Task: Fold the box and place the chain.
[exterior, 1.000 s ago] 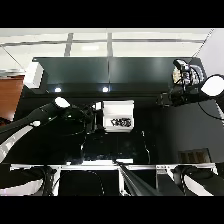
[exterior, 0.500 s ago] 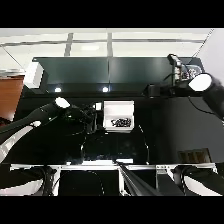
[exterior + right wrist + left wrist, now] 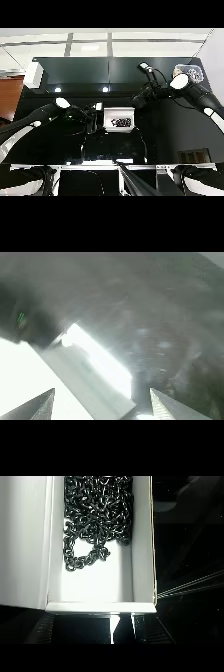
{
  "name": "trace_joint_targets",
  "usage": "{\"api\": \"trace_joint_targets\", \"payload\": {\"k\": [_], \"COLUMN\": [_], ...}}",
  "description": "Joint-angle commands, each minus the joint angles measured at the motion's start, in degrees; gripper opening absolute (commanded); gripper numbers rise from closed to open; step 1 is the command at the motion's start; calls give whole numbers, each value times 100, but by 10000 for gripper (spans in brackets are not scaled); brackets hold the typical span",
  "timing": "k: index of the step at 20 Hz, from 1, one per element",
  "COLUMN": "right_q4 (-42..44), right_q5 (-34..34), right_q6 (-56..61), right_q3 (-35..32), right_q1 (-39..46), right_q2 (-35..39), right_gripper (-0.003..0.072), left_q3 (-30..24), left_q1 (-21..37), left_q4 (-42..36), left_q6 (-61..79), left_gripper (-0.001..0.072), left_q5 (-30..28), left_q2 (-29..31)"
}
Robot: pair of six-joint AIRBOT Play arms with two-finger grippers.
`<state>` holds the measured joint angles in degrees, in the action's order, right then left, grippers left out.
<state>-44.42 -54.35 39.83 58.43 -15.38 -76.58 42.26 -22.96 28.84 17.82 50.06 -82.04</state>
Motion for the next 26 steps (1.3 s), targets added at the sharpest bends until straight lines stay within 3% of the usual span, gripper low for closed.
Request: {"api": "trace_joint_targets", "payload": {"k": [1,8,21,22,23,24,26], "right_q4": [92,-50,-170,-173,-173,-181,-284], "right_q5": [-1126,-1191,-896,-909,-962,-1036,-1123], "right_q6": [-1967,-2063,-2059,-2059,-2055,-2052,-2052], "right_q3": [251,-212,-232,-232,-232,-232,-232], "right_q1": [-35,-481,-629,-629,-629,-629,-629], "right_q2": [101,98,81,72,72,72,72], "right_gripper": [704,704,703,633,404,259,238], "left_q3": [2,2,2,2,2,2,2], "left_q1": [-2,-2,-2,-2,-2,-2,-2], "left_q4": [4,4,2,4,4,4,4], "left_q6": [-2,-7,-7,-9,-9,-7,-9], "left_gripper": [275,275,275,276,276,277,290], "left_q5": [-15,-17,-17,-17,-17,-17,-17], "left_q2": [-2,-2,-2,-2,-2,-2,-2]}}
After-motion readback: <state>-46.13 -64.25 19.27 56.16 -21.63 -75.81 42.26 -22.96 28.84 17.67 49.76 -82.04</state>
